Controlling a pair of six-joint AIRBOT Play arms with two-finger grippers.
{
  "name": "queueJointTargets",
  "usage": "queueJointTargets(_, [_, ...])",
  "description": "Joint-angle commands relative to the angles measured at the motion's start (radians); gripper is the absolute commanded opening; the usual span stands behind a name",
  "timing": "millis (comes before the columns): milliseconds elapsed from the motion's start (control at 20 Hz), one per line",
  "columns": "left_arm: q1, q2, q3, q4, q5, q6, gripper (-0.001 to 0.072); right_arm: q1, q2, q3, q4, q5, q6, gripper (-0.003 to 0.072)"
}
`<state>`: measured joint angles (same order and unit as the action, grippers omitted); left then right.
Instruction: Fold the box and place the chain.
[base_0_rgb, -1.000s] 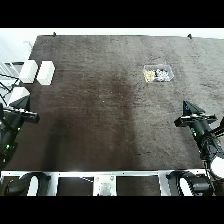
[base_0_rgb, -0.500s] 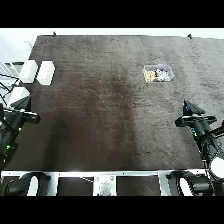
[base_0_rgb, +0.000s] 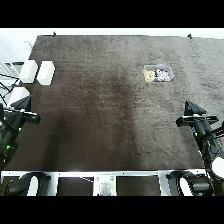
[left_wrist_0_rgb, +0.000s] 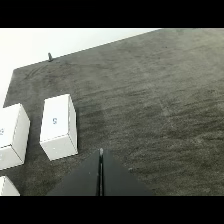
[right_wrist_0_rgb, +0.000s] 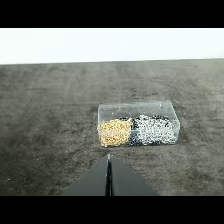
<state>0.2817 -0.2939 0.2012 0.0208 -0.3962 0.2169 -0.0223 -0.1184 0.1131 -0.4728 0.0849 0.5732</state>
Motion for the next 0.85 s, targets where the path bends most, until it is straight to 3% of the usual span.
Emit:
queueJointTargets(0, [0.000, 0.001, -0.001, 0.000, -0.001, 0.000, 0.0019, -0.004, 0.001, -0.019, 0.211, -0.014, -0.148, 0.0017])
queueJointTargets(300, [0.000, 0.001, -0.001, 0.000, -0.008, 0.000, 0.0019, -0.004, 0.001, -0.086, 0.174, -0.016, -0.148, 0.0017])
queueJointTargets(800, [0.000, 0.001, -0.001, 0.000, -0.007, 0.000, 0.0019, -0.004, 0.001, -0.087, 0.174, -0.014, -0.148, 0.0017])
